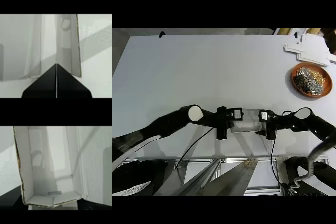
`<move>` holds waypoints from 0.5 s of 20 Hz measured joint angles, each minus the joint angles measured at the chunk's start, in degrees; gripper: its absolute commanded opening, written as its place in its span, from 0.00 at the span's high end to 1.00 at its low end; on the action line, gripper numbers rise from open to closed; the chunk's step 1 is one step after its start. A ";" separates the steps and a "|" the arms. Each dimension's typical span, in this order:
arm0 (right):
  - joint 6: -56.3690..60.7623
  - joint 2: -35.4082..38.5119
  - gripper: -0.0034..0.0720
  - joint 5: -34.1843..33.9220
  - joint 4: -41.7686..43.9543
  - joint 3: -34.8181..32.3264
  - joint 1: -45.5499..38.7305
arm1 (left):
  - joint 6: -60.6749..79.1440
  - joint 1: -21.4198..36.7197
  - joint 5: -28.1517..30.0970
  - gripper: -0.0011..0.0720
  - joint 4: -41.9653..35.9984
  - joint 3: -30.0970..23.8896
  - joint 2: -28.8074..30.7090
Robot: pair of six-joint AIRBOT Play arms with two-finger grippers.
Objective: Fold the box and place the chain.
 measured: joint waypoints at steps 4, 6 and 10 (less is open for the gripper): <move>0.00 0.00 0.38 0.02 0.00 0.00 0.00 | -31.17 3.85 -5.33 0.97 13.25 0.00 6.69; 0.00 0.00 0.38 0.02 0.00 0.00 0.00 | -51.49 6.23 -9.57 0.97 22.71 0.00 9.27; 0.00 0.00 0.38 0.02 0.00 0.00 0.00 | -75.52 9.99 -13.90 0.97 30.32 -2.14 10.82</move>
